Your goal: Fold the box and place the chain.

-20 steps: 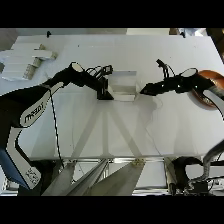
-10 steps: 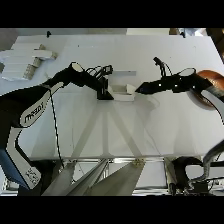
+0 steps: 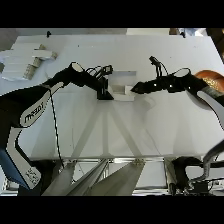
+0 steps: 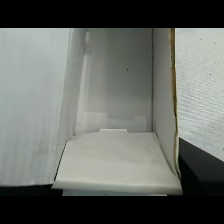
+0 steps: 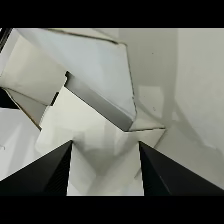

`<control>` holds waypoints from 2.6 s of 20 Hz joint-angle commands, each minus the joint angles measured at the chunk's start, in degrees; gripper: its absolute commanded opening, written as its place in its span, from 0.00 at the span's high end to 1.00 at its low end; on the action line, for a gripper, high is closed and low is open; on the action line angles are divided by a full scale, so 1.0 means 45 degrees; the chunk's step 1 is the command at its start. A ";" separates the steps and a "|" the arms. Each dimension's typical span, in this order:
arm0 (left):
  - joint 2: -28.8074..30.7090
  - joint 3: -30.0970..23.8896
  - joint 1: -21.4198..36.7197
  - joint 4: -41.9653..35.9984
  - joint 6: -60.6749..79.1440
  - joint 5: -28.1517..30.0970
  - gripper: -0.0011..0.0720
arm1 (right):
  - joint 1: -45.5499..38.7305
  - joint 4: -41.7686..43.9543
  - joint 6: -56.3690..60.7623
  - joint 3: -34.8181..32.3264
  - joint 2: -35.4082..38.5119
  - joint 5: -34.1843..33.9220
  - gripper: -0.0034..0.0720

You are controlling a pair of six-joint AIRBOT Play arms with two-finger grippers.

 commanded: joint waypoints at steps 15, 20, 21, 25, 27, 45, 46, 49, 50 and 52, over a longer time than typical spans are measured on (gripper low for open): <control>-0.0005 0.0000 0.0000 0.0005 0.0000 0.0005 0.26 | 0.1491 -0.3633 0.3818 0.0000 0.0010 -0.2399 0.34; -0.0005 0.0000 0.0000 0.0000 -0.0005 0.0005 0.26 | 0.1491 -0.4187 0.4483 0.0005 0.0034 -0.2375 0.34; -0.0005 0.0000 0.0000 0.0005 0.0000 0.0005 0.26 | 0.1515 -0.4187 0.4503 0.0005 0.0087 -0.2399 0.35; -0.0005 0.0000 0.0000 0.0005 0.0000 0.0005 0.26 | 0.1564 -0.4614 0.4911 0.0214 0.0393 -0.2293 0.41; -0.0005 0.0000 0.0000 0.0005 0.0000 0.0005 0.26 | 0.1860 -0.5999 0.5921 0.0568 0.0389 -0.2118 0.42; -0.0005 0.0000 0.0000 0.0005 -0.0005 0.0000 0.26 | 0.4405 -1.2706 1.3571 0.2560 -0.0151 -0.0967 0.49; -0.0005 0.0000 0.0000 0.0005 0.0000 0.0005 0.26 | 0.4410 -1.2706 1.3857 0.2662 -0.0277 -0.0719 0.49; -0.0005 0.0000 0.0000 0.0000 -0.0005 0.0000 0.26 | 0.4590 -1.2716 1.4168 0.2880 -0.0665 -0.0345 0.49; -0.0005 0.0000 0.0000 0.0000 -0.0005 0.0005 0.26 | 0.4687 -1.2716 1.4265 0.2914 -0.0767 -0.0306 0.49; -0.0005 0.0000 0.0000 0.0005 0.0000 0.0000 0.26 | 0.4843 -1.2716 1.4600 0.2943 -0.1020 -0.0267 0.54</control>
